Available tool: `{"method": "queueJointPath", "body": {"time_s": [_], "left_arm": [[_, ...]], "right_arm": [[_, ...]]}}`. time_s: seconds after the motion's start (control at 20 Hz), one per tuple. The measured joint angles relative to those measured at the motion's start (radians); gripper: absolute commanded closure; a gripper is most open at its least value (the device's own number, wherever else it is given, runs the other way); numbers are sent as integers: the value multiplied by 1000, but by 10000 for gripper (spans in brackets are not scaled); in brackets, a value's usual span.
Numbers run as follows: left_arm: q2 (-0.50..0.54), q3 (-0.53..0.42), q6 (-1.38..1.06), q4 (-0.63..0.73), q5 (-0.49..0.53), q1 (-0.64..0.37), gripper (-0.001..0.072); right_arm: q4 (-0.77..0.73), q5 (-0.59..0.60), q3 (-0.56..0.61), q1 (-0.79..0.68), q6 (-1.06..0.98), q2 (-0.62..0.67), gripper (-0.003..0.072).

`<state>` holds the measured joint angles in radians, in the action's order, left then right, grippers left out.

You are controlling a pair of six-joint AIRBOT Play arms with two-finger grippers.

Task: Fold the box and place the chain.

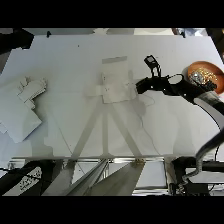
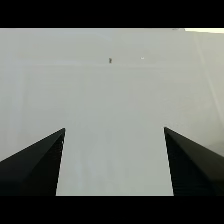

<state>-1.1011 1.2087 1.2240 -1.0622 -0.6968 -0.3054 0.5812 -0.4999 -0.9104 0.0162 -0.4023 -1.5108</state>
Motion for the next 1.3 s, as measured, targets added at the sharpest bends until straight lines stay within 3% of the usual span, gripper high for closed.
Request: {"method": "queueJointPath", "body": {"time_s": [1.3], "left_arm": [[0,0,2,25,12,1,15]], "right_arm": [[17,11,0,0,-8,5,668]]}}
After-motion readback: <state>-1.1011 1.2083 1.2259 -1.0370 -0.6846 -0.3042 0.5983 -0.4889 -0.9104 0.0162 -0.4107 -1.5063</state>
